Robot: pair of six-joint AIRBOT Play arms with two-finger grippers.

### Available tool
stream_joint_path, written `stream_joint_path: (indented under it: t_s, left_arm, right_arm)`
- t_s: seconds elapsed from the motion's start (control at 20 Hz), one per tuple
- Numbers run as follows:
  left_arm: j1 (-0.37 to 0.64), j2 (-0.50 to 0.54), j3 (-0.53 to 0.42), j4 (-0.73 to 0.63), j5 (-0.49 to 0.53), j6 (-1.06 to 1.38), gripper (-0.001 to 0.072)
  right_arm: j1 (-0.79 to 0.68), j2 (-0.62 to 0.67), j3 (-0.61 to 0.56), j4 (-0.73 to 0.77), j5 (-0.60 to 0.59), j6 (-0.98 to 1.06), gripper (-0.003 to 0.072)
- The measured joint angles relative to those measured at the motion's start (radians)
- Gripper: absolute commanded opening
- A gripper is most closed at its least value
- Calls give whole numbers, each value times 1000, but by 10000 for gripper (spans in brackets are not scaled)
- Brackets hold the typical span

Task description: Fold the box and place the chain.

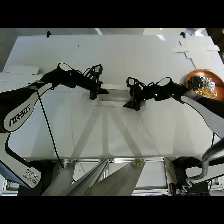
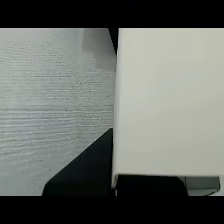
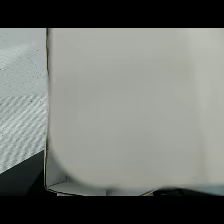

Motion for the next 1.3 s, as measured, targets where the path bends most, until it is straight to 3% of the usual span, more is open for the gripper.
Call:
stream_joint_path:
  t_s: [0.1,0.15,0.55,0.6,0.65,0.8,0.95,1.1,1.2,1.3]
  left_arm:
    - [0,0,0,-5,2,-3,399]
    - [0,0,0,-4,2,-3,448]
    - [54,68,0,13,-55,-10,447]
    - [63,92,0,26,-61,-21,442]
    - [72,120,0,50,-66,-36,391]
    - [78,201,-1,203,-79,-112,4]
    - [53,263,-5,369,-151,-202,5]
    - [1,289,-8,404,-237,-261,5]
    - [-42,296,-8,382,-229,-282,6]
    - [-80,300,-8,352,-154,-293,6]
  right_arm:
    - [0,0,0,-1,0,-2,459]
    - [0,0,0,-1,1,-2,459]
    - [0,0,0,-1,0,0,459]
    - [0,0,0,-1,0,0,459]
    - [0,0,0,0,0,0,459]
    - [0,0,0,0,0,0,459]
    - [0,0,0,0,0,0,459]
    - [0,0,0,0,0,0,459]
    - [0,0,0,0,0,0,459]
    - [0,0,0,0,0,0,459]
